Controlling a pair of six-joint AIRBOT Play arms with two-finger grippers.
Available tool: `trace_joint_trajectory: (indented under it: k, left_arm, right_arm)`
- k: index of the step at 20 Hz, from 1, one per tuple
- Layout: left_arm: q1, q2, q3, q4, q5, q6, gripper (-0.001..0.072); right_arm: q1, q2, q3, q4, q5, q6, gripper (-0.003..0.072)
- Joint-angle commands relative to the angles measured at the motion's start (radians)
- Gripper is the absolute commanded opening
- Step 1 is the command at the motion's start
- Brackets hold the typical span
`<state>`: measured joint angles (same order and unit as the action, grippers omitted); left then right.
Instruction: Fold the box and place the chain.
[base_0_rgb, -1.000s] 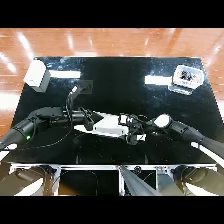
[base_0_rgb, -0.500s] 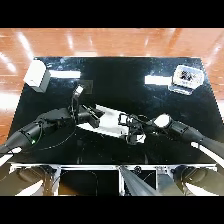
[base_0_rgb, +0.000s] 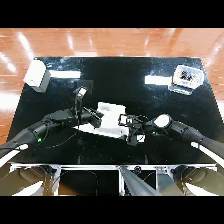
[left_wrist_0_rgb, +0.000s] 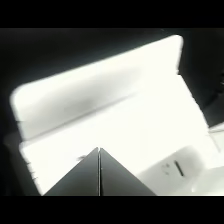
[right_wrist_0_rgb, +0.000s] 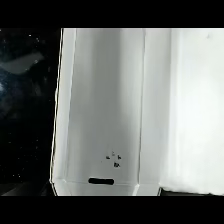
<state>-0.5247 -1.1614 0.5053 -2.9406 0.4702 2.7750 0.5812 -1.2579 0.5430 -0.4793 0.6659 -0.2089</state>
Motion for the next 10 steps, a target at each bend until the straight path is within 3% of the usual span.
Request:
trace_joint_trajectory:
  k: [1,4,7,10]
  left_arm:
    - [-0.001,-0.011,0.0,0.007,0.07,-0.008,0.0018]
    - [-0.002,-0.006,0.0,0.008,0.113,-0.008,0.0017]
    - [-0.001,0.046,0.0,0.027,0.063,-0.025,0.0016]
    - [0.0,0.121,-0.001,0.146,0.025,-0.186,0.0017]
  right_arm:
    - [0.0,0.0,0.0,0.003,-0.005,0.0,0.0622]
    - [0.0,0.0,0.0,0.003,-0.004,0.0,0.0623]
    - [0.0,0.0,0.0,0.003,-0.004,0.0,0.0623]
    - [0.0,0.0,0.0,0.003,-0.004,0.0,0.0623]
